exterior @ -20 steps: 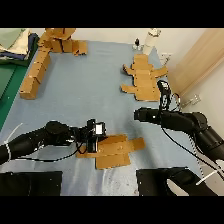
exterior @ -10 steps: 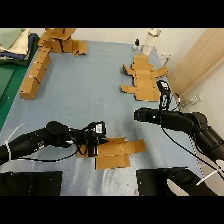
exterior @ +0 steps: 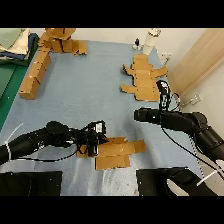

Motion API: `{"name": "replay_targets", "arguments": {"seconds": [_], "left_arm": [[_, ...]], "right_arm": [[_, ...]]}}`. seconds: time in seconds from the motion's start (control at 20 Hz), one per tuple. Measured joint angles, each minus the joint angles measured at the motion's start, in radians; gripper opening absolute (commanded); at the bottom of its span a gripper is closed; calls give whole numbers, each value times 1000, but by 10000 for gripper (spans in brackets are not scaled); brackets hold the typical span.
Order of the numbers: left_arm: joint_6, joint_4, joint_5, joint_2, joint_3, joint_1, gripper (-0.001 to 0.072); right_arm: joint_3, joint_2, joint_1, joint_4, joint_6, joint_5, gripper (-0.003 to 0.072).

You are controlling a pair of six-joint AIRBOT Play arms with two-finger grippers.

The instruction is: Fold the box.

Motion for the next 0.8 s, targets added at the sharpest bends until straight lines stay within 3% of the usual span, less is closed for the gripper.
{"name": "replay_targets", "arguments": {"seconds": [0.5,0.6,0.8], "left_arm": [[-1,0,-3,0,0,0,12],[-1,0,-3,0,0,0,12],[-1,0,-2,0,0,0,12]], "right_arm": [[0,1,0,-4,-6,-68,0],[0,9,8,-35,39,-151,-1],[0,81,107,-159,198,-462,-1]]}}
